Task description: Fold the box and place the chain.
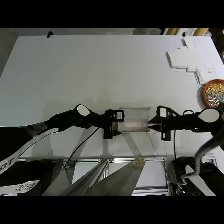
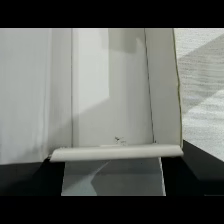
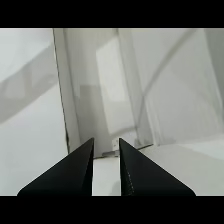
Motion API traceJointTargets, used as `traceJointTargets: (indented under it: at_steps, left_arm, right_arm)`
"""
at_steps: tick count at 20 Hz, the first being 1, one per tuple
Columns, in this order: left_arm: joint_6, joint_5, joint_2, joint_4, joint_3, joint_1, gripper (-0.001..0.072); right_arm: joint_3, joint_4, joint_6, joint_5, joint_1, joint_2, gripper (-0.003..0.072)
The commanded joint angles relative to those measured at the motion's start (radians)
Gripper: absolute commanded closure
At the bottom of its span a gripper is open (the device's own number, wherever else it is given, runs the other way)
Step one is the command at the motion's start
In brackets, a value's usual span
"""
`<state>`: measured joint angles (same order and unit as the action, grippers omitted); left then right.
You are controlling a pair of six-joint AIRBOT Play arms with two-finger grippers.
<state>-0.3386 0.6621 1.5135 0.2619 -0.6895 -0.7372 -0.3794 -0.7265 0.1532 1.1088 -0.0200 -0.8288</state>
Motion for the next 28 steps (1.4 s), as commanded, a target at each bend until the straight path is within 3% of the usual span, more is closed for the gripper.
traceJointTargets:
  at_steps: [1, 2, 7, 11, 14, 21, 28]
  left_arm:
    - [-0.001, 0.0, 0.0, 0.001, 0.0, 0.0, 0.0456]
    - [-0.001, 0.0, 0.0, 0.001, 0.0, 0.0, 0.0456]
    - [-0.001, 0.0, 0.0, 0.001, 0.0, 0.0, 0.0456]
    - [-0.001, 0.0, 0.0, 0.001, 0.0, 0.0, 0.0456]
    - [-0.001, 0.0, 0.0, 0.001, 0.0, 0.0, 0.0456]
    - [-0.001, 0.0, 0.0, 0.001, -0.001, 0.0, 0.0456]
    - [-0.001, 0.001, 0.0, 0.001, 0.0, 0.0, 0.0456]
  right_arm:
    - [0.0, 0.085, -0.068, 0.031, -0.084, 0.01, 0.0554]
    - [-0.001, 0.085, -0.102, 0.028, -0.107, 0.01, 0.0676]
    - [-0.003, 0.205, -0.528, -0.097, -0.216, 0.007, 0.067]
    - [-0.003, 0.032, -0.877, -0.202, -0.313, -0.05, 0.067]
    - [-0.003, -0.17, -1.07, -0.208, -0.325, -0.117, 0.067]
    - [-0.002, -0.191, -1.125, -0.046, -0.233, -0.24, 0.067]
    - [-0.002, -0.068, -1.088, 0.026, -0.208, -0.18, 0.0648]
